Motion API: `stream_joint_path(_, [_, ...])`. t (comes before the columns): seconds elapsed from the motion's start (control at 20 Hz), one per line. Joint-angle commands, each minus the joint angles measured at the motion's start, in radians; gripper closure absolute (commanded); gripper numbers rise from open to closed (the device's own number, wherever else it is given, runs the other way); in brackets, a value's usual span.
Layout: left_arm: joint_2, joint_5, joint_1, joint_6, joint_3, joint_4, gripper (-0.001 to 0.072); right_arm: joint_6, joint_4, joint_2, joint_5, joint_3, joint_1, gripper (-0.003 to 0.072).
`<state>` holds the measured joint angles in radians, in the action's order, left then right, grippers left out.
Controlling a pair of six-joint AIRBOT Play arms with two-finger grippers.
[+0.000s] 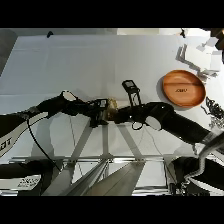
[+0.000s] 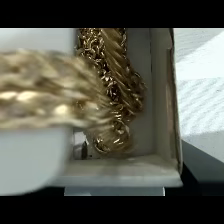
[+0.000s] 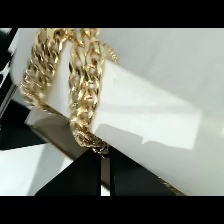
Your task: Fold the box and place the chain.
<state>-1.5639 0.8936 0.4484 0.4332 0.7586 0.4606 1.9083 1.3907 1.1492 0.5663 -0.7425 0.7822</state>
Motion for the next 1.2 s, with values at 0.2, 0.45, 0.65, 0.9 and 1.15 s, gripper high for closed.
stream_joint_path(0.2, [0.000, 0.000, 0.001, 0.000, 0.000, 0.000, 0.0365, 0.002, 0.084, -0.060, 0.140, -0.001, -0.066, 0.0679])
stream_joint_path(0.45, [0.000, 0.000, 0.001, 0.000, 0.000, 0.000, 0.0365, -0.006, 0.115, -0.060, 0.257, -0.001, -0.066, 0.0679])
stream_joint_path(0.65, [0.000, 0.000, 0.001, 0.000, 0.000, 0.000, 0.0365, -0.040, 0.113, -0.060, 0.312, -0.001, -0.066, 0.0678])
stream_joint_path(0.9, [0.000, 0.000, 0.001, 0.000, 0.000, 0.000, 0.0365, -0.040, 0.090, -0.060, 0.265, -0.001, -0.066, 0.0310])
stream_joint_path(1.15, [0.000, 0.000, 0.001, 0.000, 0.000, 0.000, 0.0365, -0.069, 0.039, -0.065, 0.229, -0.001, -0.066, 0.0251])
